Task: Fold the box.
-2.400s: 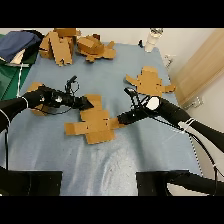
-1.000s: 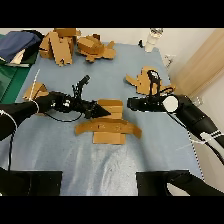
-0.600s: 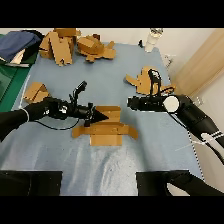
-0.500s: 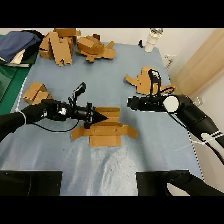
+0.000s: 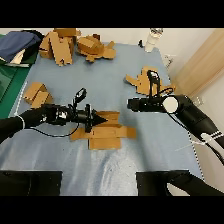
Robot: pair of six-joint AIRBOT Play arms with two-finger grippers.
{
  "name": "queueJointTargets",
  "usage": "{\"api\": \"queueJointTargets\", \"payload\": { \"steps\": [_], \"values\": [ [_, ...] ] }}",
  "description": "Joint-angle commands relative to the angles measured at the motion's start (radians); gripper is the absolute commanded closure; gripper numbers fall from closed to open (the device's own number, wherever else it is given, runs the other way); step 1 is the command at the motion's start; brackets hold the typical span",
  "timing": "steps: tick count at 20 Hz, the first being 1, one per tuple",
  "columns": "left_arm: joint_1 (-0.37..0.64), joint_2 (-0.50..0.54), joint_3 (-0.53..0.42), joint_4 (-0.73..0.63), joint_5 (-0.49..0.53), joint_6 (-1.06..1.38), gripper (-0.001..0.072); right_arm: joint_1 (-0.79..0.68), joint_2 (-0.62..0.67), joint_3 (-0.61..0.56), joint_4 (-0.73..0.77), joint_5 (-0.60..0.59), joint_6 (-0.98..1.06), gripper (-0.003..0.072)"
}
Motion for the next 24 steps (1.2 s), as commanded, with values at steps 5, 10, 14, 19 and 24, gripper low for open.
{"api": "queueJointTargets", "payload": {
  "steps": [5,10,14,19,24],
  "values": [
    [-0.062,0.002,-0.01,-0.065,0.077,0.134,0.0698,0.01,-0.005,0.0,-0.014,0.012,0.015,0.0524],
    [-0.062,0.002,-0.011,-0.021,0.099,0.108,0.0698,0.03,-0.006,0.0,-0.029,0.011,0.015,0.0524],
    [-0.063,0.002,-0.011,0.032,0.114,0.108,0.0698,0.064,-0.005,-0.001,-0.052,0.013,0.015,0.0524],
    [-0.062,0.002,-0.013,0.043,0.112,0.108,0.0698,0.189,-0.003,-0.001,-0.147,0.179,-0.046,0.0525],
    [-0.062,0.002,-0.013,0.043,0.111,0.107,0.0697,0.332,-0.003,-0.001,-0.225,0.237,-0.045,0.0521]
  ]
}}
